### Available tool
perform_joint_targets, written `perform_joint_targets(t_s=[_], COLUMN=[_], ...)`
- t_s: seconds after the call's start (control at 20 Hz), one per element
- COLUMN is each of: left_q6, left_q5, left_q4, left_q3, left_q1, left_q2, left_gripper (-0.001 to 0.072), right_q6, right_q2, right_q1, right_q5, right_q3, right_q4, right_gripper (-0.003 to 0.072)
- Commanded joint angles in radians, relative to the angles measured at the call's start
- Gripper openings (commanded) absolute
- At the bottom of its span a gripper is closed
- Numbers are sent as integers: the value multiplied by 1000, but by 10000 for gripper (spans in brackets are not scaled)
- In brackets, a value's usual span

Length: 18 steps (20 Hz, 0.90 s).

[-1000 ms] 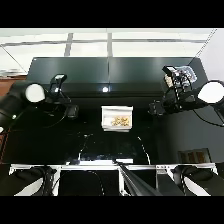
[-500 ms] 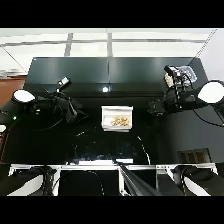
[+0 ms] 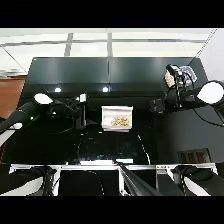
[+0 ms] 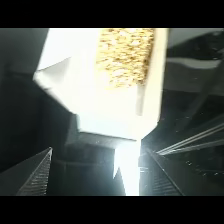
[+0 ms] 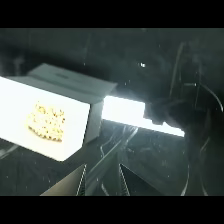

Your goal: Fold the box and place the chain.

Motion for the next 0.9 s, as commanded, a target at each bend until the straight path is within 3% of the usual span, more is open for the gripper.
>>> perform_joint_targets(t_s=[0.0,0.85], left_q6=[-21,-7], left_q5=[3,62], left_q4=[-11,-26], left_q3=[0,2], left_q1=[-26,-83], left_q2=[-45,-101], left_gripper=[714,714], right_q6=[2,2], right_q2=[0,0], right_q1=[-1,-1], right_q5=[-44,-70], right_q3=[0,0], right_q4=[-10,-4], right_gripper=[240,241])
